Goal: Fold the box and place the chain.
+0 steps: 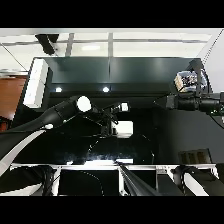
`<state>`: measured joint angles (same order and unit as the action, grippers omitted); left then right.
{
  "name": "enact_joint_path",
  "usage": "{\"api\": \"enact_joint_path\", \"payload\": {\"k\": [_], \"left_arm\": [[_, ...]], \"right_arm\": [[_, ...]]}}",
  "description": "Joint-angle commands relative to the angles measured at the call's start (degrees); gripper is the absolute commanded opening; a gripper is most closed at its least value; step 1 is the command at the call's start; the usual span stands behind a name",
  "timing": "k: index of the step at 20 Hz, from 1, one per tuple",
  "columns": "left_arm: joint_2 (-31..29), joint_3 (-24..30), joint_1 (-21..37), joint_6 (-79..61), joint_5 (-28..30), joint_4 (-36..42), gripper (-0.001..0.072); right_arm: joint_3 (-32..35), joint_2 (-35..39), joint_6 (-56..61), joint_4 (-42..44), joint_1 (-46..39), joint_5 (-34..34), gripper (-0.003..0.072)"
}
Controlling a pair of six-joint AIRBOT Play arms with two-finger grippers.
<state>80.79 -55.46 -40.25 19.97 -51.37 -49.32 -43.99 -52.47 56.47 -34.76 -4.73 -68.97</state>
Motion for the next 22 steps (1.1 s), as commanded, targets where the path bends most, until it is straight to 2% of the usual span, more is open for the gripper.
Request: {"api": "enact_joint_path", "payload": {"k": [1,8,11,12,13,14,18,22], "left_arm": [[0.2,0.0,-0.2,0.0,0.2,-1.0,0.0715],[3.0,0.1,-0.9,0.1,0.2,-0.5,0.0714],[4.7,0.0,-2.3,6.1,0.6,-1.0,0.0697],[4.5,-0.1,-2.3,8.6,0.5,-2.3,0.057],[4.1,-0.2,-2.1,11.6,0.5,-4.2,0.0407],[3.4,-0.2,-1.7,14.2,0.0,-6.8,0.0344],[-1.4,-0.2,3.0,29.8,-3.8,-16.5,0.0337],[-10.1,2.5,14.3,36.4,-10.5,-19.4,0.0337]], "right_arm": [[0.0,0.0,0.0,0.0,0.0,0.1,0.004],[0.0,0.0,0.0,0.0,0.0,2.1,0.004],[0.0,0.0,0.0,0.0,0.0,2.8,0.004],[0.0,0.0,0.0,0.0,0.0,2.8,0.004],[0.0,0.0,0.0,0.0,0.0,2.8,0.004],[0.0,0.0,0.0,0.0,0.0,2.8,0.004],[0.0,0.0,0.0,0.0,-0.2,2.6,0.004],[0.0,0.0,0.0,0.2,-2.8,0.8,0.004]]}}
